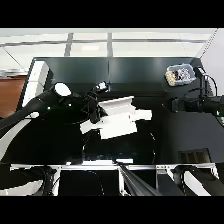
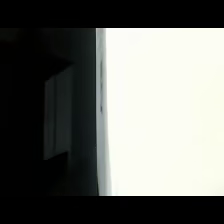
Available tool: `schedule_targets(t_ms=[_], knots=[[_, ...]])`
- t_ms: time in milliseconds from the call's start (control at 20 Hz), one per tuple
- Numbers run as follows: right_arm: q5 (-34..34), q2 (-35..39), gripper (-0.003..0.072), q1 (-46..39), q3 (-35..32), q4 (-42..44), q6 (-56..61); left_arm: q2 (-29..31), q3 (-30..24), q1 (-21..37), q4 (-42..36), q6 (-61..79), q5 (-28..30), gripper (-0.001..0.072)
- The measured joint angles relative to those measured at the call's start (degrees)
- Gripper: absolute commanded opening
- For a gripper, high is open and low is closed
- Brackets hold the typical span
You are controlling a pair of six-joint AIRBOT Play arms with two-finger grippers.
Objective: Fold the box and place the chain.
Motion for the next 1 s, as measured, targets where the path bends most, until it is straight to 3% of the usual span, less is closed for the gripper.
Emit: schedule_targets(t_ms=[300, 400, 700, 1000], knots=[[-0.4, 0.0, 0.0554, 2.4, -1.5, 0.6, -6.6, -2.8, -0.5, -0.2, -2.5, 13.2, 2.6, 0.0028], [-1.5, -0.1, 0.0706, 5.2, -3.0, 0.7, -10.5, -3.7, -0.6, -0.2, -4.0, 16.0, 2.8, 0.0028], [-9.1, -0.8, 0.0704, 16.7, -8.7, -1.1, -23.0, -5.3, -0.6, -0.2, -5.4, 19.2, 3.2, 0.0028], [-12.0, -1.3, 0.0703, 22.6, -10.5, -3.9, -35.6, -7.4, -0.6, -0.2, -4.6, 19.8, 3.2, 0.0029]])
